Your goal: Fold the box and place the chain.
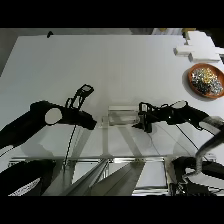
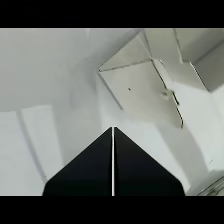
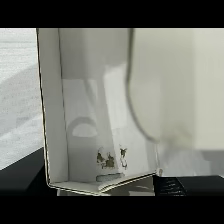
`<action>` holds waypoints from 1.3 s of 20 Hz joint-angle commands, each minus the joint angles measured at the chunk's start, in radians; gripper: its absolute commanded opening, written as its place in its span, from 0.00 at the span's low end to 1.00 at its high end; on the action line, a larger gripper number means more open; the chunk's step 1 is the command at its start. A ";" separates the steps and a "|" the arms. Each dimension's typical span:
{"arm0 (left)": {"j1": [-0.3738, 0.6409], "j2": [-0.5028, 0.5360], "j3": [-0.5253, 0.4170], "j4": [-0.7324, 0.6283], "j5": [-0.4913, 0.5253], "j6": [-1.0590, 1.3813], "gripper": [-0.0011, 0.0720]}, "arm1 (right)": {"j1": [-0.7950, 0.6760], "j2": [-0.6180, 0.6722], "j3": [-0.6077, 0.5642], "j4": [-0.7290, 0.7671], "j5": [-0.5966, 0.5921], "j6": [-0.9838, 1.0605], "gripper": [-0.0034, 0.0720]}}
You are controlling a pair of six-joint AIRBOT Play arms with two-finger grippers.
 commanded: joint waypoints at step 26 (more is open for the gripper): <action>0.039 -0.187 0.003 -0.221 0.097 -0.241 0.03 | 0.001 0.001 0.001 0.000 0.001 0.000 0.59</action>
